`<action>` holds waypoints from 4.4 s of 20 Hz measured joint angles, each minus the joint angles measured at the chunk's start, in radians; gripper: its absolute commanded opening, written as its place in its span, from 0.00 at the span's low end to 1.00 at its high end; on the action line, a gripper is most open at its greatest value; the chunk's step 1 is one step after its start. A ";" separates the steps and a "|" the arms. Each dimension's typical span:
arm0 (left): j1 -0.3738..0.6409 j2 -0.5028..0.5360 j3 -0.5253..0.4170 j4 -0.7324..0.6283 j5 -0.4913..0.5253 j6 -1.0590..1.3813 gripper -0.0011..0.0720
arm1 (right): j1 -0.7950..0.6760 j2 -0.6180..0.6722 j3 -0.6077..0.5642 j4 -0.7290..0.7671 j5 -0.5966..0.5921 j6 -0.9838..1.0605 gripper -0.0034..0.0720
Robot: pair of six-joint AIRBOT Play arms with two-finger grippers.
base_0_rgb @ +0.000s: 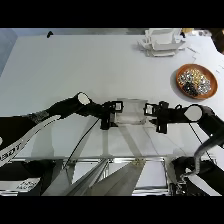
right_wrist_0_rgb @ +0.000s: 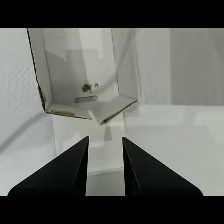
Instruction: Fold the box and place the chain.
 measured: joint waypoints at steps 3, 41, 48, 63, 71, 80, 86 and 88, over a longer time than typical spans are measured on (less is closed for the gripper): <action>0.000 0.000 0.000 0.000 0.000 0.000 0.39 | 0.001 -0.042 0.000 0.035 -0.016 -0.086 0.25; 0.000 0.000 0.000 0.000 0.000 0.000 0.39 | -0.097 0.116 -0.011 0.190 0.035 0.106 0.07; 0.000 0.000 0.000 0.000 0.000 0.000 0.39 | -0.201 0.222 -0.011 -0.039 -0.056 0.840 0.07; 0.000 0.000 0.000 0.000 0.000 0.000 0.39 | -0.303 -0.021 -0.011 0.056 0.060 1.248 0.07; 0.000 0.000 0.000 0.000 0.000 0.000 0.39 | -0.287 -0.068 -0.045 0.116 0.074 1.178 0.07; 0.000 0.000 0.000 0.000 0.000 0.000 0.39 | -0.275 -0.082 -0.079 0.226 0.058 1.116 0.13; 0.000 0.000 0.000 0.000 0.000 0.000 0.39 | -0.275 -0.012 -0.081 0.304 0.083 1.065 0.34; 0.000 0.000 0.000 0.000 0.000 0.000 0.39 | -0.272 0.004 -0.081 0.327 0.092 1.054 0.48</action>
